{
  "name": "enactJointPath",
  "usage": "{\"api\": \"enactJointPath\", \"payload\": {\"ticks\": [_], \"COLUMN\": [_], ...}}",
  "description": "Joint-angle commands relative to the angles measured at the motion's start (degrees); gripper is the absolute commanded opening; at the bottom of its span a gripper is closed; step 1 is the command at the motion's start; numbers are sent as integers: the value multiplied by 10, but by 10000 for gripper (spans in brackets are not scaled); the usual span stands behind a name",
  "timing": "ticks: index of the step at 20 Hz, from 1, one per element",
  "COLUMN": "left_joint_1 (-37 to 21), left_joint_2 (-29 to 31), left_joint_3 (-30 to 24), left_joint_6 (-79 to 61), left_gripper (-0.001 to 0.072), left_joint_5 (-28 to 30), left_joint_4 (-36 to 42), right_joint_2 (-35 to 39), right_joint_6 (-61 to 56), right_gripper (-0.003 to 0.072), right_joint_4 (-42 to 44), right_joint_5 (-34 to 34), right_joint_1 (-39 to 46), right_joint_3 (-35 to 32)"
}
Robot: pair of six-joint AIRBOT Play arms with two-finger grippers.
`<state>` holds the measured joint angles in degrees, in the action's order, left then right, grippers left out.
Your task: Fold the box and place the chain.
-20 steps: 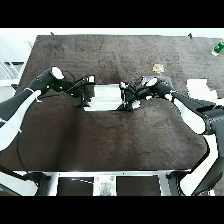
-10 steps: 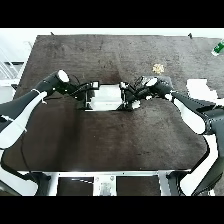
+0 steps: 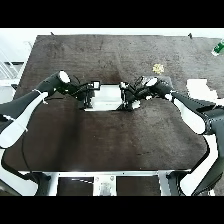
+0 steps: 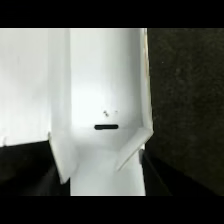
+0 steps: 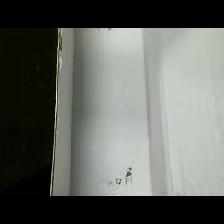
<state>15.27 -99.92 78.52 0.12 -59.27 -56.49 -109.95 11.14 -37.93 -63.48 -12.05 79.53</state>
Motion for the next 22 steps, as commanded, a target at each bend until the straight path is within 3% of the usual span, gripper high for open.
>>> {"api": "enactJointPath", "payload": {"ticks": [1, 2, 3, 7, 8, 9, 18, 20, 22], "left_joint_1": [0, 0, 0, 0, 0, 0, 0, 0, 0], "left_joint_2": [0, 0, 0, 0, 0, 0, 0, -2, -12], "left_joint_3": [0, 0, 0, 0, 0, 0, 0, 0, 0], "left_joint_6": [0, 0, -1, -2, -1, -1, -34, -44, -50], "left_gripper": [533, 435, 407, 405, 303, 251, 244, 178, 178], "left_joint_5": [-5, -9, -13, -24, -25, -23, -5, -6, -16], "left_joint_4": [1, 1, 3, 18, 18, 18, 52, 77, 90], "right_joint_2": [0, 0, 0, 0, 0, 0, 0, 0, 0], "right_joint_6": [0, 0, 0, 0, 0, 0, 0, 0, 0], "right_gripper": [512, 512, 512, 512, 512, 512, 512, 512, 512], "right_joint_4": [0, 0, 0, 0, 0, 0, 0, 0, 0], "right_joint_5": [0, 0, 0, 0, 0, 0, 0, 0, 0], "right_joint_1": [0, 0, 0, 0, 0, 0, 0, 0, 0], "right_joint_3": [0, 0, 0, 0, 0, 0, 0, 0, 0]}}
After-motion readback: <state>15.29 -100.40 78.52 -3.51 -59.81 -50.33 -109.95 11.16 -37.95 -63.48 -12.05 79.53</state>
